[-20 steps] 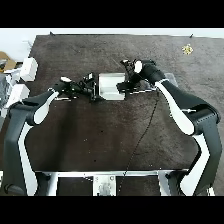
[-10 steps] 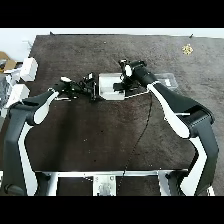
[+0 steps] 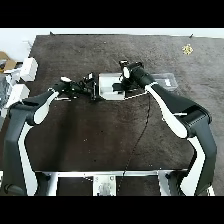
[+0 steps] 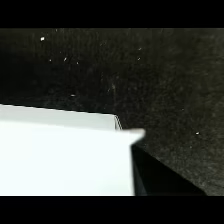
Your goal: Fold the box and place the chain.
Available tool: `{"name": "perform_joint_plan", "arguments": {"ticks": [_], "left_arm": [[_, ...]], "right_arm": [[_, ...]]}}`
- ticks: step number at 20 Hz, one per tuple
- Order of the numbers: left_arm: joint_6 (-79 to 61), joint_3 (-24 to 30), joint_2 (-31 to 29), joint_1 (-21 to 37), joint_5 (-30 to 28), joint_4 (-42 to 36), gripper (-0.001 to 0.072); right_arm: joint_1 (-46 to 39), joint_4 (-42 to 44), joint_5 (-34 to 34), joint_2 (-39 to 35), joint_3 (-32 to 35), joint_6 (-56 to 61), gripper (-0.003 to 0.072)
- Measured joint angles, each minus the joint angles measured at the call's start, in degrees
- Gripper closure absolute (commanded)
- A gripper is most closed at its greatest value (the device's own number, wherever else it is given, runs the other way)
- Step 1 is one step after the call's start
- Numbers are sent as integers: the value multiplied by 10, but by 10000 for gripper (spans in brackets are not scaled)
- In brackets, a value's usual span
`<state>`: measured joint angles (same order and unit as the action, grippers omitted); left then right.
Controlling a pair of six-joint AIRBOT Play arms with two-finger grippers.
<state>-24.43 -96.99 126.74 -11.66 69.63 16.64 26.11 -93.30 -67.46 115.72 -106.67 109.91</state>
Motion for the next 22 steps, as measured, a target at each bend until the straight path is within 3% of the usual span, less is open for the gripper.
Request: {"name": "perform_joint_plan", "arguments": {"ticks": [3, 5, 10, 12, 13, 14, 18, 19, 20, 21, 22], "left_arm": [[0, 0, 0, 0, 0, -1, 483], [0, 0, 0, 0, 0, -2, 483], [0, 0, 0, 0, 0, -3, 483], [0, 0, 0, 0, 0, -3, 483], [0, 0, 0, 0, 0, -4, 483], [0, 0, 0, 0, 0, -4, 483], [0, 0, 0, 0, 0, -4, 483], [0, 0, 0, 0, 0, -4, 483], [0, 0, 0, 0, 0, -4, 483], [0, 0, 0, 0, 0, -4, 483], [0, 0, 0, 0, 0, -4, 483]], "right_arm": [[0, -5, 0, 8, 0, 3, 374], [1, -7, 0, 10, -1, 6, 487], [2, -11, -4, 13, 0, 21, 491], [2, -13, -4, 14, 0, 28, 601], [1, -13, -4, 14, 0, 33, 607], [1, -13, -4, 14, 0, 35, 681], [1, -14, -5, 14, 0, 39, 681], [1, -15, -5, 14, 0, 41, 671], [1, -15, -5, 14, 0, 41, 567], [1, -16, -6, 14, 0, 41, 332], [1, -21, -10, 14, 0, 41, 301]]}}
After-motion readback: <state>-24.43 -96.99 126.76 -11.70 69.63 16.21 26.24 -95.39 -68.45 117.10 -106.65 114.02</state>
